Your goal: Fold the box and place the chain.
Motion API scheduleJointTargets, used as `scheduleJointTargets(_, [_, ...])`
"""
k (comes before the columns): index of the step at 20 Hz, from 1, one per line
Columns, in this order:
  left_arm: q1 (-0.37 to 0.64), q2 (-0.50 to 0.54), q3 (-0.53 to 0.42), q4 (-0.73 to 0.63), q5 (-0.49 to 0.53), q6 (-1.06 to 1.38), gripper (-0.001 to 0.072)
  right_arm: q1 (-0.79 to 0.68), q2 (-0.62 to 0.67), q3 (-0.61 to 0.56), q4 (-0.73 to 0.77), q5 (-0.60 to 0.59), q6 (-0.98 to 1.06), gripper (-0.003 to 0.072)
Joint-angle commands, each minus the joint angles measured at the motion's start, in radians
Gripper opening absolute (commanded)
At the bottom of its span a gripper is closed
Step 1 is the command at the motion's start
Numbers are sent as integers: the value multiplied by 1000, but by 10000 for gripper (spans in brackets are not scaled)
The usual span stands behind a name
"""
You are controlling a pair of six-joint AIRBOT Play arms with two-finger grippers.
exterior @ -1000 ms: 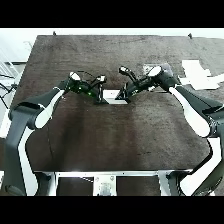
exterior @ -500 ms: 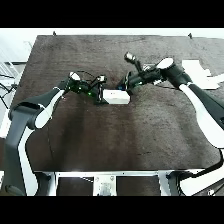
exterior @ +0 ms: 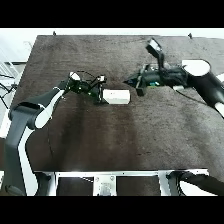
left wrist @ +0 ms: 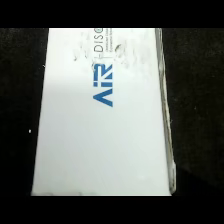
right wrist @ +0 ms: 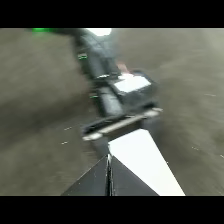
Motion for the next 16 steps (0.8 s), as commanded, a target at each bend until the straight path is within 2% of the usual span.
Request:
scheduleJointTargets(1, [0,0,0,0,0,0,626,-29,294,-295,1,-281,30,2])
scheduleJointTargets(3, [0,0,0,0,1,0,626,-63,439,-447,1,-325,37,3])
scheduleJointTargets(6, [0,0,0,-1,-2,0,625,-124,596,-606,1,-367,90,3])
scheduleJointTargets(10, [0,0,0,-6,-1,0,626,-193,787,-796,2,-535,127,4])
scheduleJointTargets(13, [-2,0,0,-14,-13,-1,625,-214,862,-880,1,-562,126,4])
scheduleJointTargets(16, [-2,0,0,-30,-21,0,626,-214,866,-888,1,-563,126,3])
